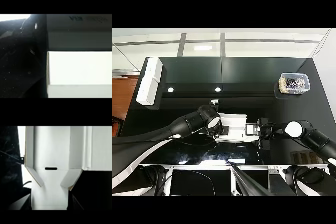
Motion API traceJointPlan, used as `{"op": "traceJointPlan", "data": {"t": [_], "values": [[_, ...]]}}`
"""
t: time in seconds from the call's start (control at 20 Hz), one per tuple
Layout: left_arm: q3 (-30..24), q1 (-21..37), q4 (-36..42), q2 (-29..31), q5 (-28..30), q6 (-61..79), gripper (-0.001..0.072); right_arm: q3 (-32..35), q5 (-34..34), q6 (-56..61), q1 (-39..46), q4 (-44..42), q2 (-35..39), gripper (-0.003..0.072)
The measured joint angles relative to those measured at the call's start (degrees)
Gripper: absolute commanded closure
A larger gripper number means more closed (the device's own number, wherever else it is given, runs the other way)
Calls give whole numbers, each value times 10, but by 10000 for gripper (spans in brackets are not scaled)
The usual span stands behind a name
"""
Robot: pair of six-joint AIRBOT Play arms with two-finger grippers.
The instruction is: Fold the box and place the chain.
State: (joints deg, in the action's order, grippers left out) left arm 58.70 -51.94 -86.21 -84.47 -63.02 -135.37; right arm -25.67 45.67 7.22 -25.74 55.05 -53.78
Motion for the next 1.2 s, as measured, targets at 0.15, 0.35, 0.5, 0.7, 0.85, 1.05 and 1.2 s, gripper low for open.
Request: {"op": "traceJointPlan", "data": {"t": [0.15, 0.35, 0.5, 0.7, 0.85, 1.05, 1.2], "values": [[0, 0, -1, 0, 4, 0, 685, 0, -12, 6, 0, -7, -2, 79], [0, 0, 0, 0, 10, 0, 685, 0, -20, -27, -1, -57, -19, 88], [0, 0, 0, 0, 12, 0, 684, 0, -22, -46, -1, -85, -31, 335], [0, 0, 0, 0, 13, 0, 684, 0, -19, -56, -1, -112, -41, 494], [0, 0, 0, 0, 14, 0, 685, 0, -20, -55, -3, -141, -50, 493], [0, 0, 0, 0, 14, 0, 684, 0, -40, -50, -26, -186, -64, 494], [0, 0, 0, 0, 14, 0, 685, 0, -68, -48, -45, -214, -74, 494]]}}
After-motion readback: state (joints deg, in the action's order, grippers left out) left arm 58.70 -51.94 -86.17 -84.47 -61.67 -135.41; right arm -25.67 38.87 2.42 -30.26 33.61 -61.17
